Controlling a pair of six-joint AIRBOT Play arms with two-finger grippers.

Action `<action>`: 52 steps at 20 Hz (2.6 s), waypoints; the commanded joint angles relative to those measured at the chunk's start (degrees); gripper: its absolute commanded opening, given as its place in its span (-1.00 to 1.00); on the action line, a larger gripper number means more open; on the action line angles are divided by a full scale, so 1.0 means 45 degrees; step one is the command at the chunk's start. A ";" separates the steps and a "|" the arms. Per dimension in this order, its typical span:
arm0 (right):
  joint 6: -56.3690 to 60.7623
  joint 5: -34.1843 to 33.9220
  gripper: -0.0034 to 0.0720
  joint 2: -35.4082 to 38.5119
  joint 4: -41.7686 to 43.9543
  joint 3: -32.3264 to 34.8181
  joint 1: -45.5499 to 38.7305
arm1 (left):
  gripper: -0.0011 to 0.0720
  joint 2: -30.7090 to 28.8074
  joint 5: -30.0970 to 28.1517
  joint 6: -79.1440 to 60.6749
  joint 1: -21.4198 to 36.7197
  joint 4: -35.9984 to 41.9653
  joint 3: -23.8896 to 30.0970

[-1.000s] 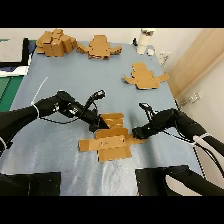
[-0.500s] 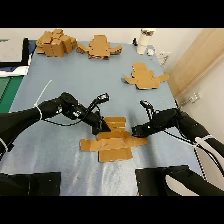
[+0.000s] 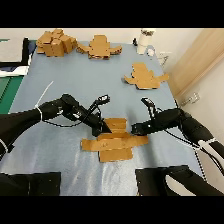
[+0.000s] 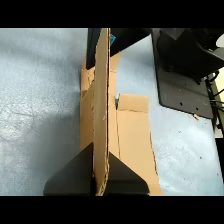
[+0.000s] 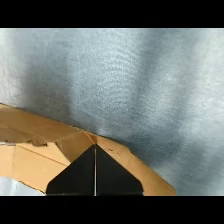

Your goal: Fold the box.

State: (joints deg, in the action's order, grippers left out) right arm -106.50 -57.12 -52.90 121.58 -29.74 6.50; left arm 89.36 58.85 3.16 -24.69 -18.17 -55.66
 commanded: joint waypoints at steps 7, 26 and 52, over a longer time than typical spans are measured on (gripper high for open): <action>-0.0005 0.0248 -0.90 0.0107 -0.0063 -0.0019 0.0010 | -0.94 0.0010 0.0840 0.0165 0.0005 -0.0073 0.0015; 0.5756 -0.4172 -0.91 0.4337 -0.5047 -0.0991 0.2336 | -0.94 0.0015 0.1122 0.0160 0.0005 -0.0015 0.0005; 0.5581 -0.3638 -0.91 0.4284 -0.4852 -0.0991 0.2336 | -0.94 -0.0005 -0.0121 0.0112 0.0559 0.0189 -0.0617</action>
State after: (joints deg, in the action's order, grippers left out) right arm -81.52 -73.93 -33.58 99.81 -34.13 17.04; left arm 89.34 59.31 3.88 -22.59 -16.71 -57.58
